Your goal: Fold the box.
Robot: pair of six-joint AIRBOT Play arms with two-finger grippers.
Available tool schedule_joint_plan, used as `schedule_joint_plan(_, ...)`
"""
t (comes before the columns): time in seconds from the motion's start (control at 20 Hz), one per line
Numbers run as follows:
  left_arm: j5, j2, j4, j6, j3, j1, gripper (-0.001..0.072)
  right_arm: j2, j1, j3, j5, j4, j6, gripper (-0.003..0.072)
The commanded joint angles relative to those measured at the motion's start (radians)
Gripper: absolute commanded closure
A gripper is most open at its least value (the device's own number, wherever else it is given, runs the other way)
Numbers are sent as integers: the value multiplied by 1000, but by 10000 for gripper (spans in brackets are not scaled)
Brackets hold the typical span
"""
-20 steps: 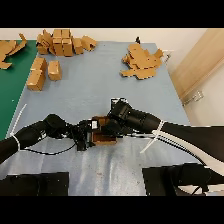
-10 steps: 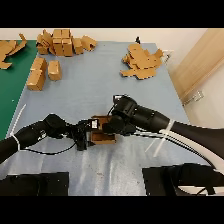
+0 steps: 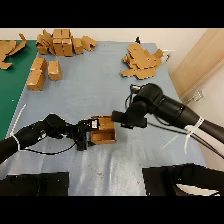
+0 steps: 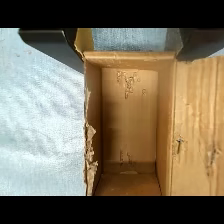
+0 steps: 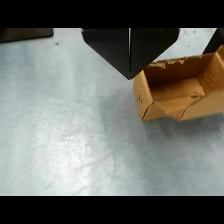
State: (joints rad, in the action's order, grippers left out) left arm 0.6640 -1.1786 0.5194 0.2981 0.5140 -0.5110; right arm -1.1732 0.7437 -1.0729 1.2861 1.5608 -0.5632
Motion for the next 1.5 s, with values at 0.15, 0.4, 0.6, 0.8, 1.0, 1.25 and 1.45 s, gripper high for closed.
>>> schedule_joint_plan(0.15, 0, 0, 0, 0, 0, 0, 188, -72, -481, 159, -350, 838, -1012, 685)
schedule_joint_plan(0.4, 0, 0, 0, 0, 0, 0, 188, -387, -572, 139, -74, 1322, -1593, 685)
schedule_joint_plan(0.6, 0, 0, 0, 0, 0, 0, 188, -395, -439, 153, -37, 1346, -1744, 685)
schedule_joint_plan(0.8, 0, 0, 0, 0, 0, 0, 188, -267, -348, 267, -221, 1332, -1802, 684)
schedule_joint_plan(1.0, 0, 0, 0, 0, 0, 0, 188, -130, -330, 412, -303, 1299, -1889, 685)
schedule_joint_plan(1.25, 0, 0, 0, 0, 0, 0, 188, 40, -232, 548, -480, 1280, -2050, 684)
schedule_joint_plan(1.45, 0, 0, 0, 0, 0, 0, 188, 143, -172, 534, -592, 1235, -2185, 683)
